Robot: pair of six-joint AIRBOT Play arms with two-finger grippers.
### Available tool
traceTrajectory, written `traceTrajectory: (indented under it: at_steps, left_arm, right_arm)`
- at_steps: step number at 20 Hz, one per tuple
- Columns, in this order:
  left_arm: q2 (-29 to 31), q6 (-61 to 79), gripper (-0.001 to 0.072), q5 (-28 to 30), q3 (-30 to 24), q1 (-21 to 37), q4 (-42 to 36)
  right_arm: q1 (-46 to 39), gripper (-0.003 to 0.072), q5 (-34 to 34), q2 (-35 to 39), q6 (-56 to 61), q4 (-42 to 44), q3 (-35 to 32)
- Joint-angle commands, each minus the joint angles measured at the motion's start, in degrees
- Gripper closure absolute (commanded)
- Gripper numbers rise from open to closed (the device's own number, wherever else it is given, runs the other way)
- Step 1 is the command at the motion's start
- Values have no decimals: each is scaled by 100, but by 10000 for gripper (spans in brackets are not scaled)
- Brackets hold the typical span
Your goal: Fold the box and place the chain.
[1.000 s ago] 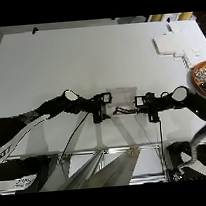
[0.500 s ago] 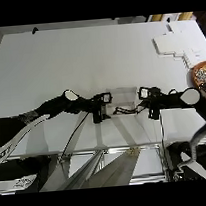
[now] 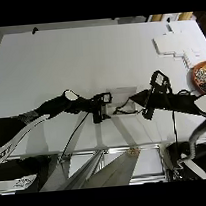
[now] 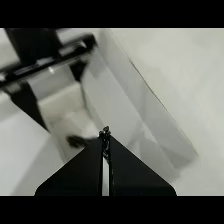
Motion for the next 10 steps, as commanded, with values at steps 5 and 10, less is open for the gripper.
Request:
traceTrajectory:
  at_steps: [5,10]
  left_arm:
    - [-2,2,422,2,-2,0,2]
    - [-2,2,422,0,-2,0,2]
  right_arm:
    - [1952,668,-1604,-896,173,505,13]
    - [2035,614,-1683,-1342,407,431,33]
